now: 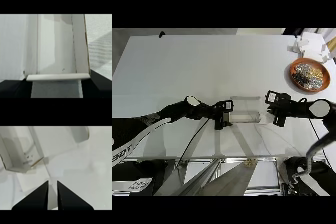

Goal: Fold the box and place the chain.

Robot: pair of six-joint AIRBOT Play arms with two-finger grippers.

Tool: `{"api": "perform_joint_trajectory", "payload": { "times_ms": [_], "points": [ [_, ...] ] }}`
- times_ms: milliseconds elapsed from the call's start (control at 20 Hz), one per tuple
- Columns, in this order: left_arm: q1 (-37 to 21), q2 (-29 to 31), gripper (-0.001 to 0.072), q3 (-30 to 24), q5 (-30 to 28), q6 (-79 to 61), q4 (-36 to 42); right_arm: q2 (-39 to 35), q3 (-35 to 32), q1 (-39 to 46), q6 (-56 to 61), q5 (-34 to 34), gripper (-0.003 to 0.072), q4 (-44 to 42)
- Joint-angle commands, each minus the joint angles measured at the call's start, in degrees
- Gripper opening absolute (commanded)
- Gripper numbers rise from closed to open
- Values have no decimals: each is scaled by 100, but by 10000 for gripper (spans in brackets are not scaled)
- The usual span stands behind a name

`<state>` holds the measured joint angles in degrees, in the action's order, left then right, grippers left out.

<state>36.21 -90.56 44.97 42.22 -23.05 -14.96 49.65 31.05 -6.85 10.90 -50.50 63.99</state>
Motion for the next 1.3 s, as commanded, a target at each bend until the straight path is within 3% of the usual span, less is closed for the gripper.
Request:
{"api": "perform_joint_trajectory", "payload": {
  "times_ms": [0,100,450,750,1250],
  "points": [
    [-4,4,12,4,2,0,-2,186,0,-146,-402,-101,177,372],
    [-4,4,12,4,0,-2,-2,358,0,-389,-804,-94,250,372],
    [-4,4,12,4,0,-2,-2,1014,0,-529,-1440,-98,250,319],
    [-4,4,12,4,0,-2,-2,1167,0,-529,-1449,208,215,-391],
    [-4,4,12,4,0,0,-2,1182,-4,-529,-1593,170,177,-1296]
  ]
}}
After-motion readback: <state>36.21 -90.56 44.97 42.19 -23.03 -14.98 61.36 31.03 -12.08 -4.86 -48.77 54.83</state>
